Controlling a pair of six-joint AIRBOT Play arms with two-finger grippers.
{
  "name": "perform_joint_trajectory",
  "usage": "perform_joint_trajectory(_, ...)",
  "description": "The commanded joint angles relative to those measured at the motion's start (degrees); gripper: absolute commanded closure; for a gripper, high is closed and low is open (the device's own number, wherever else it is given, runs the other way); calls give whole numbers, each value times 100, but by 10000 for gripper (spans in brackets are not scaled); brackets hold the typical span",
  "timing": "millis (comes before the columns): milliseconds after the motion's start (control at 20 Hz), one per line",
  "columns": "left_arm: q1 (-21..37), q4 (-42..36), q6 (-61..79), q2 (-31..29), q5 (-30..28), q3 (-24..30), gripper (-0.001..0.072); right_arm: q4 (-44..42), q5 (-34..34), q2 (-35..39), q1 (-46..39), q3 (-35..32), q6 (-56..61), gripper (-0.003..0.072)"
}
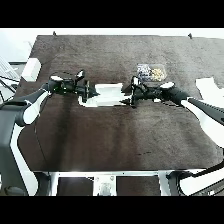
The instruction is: Fold the box and place the chain.
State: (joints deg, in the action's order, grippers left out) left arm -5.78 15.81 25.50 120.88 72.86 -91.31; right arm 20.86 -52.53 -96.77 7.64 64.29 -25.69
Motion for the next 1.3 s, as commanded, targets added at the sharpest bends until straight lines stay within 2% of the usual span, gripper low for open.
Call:
perform_joint_trajectory(0, 0, 2, 0, -4, -2, -4, 689, 173, 68, -15, 0, 15, -2, 102)
perform_joint_trajectory(150, 0, 2, 0, -4, -2, -4, 689, 166, 437, -15, 2, 22, -48, 101)
perform_joint_trajectory(600, 0, 2, 2, -4, -2, -4, 688, 162, 407, -13, 28, 334, -46, 100)
perform_joint_trajectory(650, 0, 2, 0, -4, -2, -4, 688, 162, 398, -15, 44, 350, -46, 81)
perform_joint_trajectory(850, 0, 2, 0, -4, -2, -4, 688, 199, 22, -203, 111, 358, -37, 76)
perform_joint_trajectory(1250, 0, 2, 0, -4, -2, -4, 688, 271, -533, -708, -184, 990, 63, 77)
